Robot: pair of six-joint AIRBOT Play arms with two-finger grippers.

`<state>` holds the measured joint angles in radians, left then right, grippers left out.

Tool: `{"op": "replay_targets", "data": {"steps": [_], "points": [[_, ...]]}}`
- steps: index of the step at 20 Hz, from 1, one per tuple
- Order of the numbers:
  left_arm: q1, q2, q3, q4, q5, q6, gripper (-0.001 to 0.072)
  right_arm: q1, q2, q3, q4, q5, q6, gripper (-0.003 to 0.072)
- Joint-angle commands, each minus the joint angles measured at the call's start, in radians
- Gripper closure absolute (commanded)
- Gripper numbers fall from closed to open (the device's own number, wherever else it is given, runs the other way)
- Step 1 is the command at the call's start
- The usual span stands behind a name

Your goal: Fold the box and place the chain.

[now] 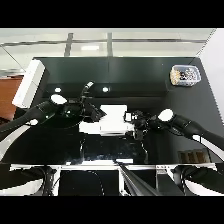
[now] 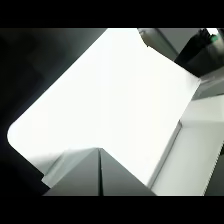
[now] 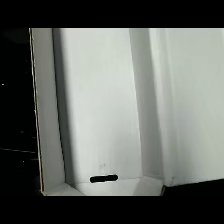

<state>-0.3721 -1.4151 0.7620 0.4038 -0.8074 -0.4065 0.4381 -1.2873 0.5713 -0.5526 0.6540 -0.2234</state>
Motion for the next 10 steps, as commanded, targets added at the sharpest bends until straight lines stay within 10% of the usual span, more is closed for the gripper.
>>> {"op": "replay_targets", "data": {"steps": [1, 10], "points": [[0.0, -0.021, 0.0, 0.026, -0.041, -0.017, 0.0686, 0.0, 0.0, 0.0, 0.002, -0.003, 0.002, 0.0451], [0.062, -0.01, 0.101, 0.124, -0.192, -0.017, 0.0687, 0.0, 0.0, 0.0, 0.002, -0.003, 0.002, 0.0451]]}}
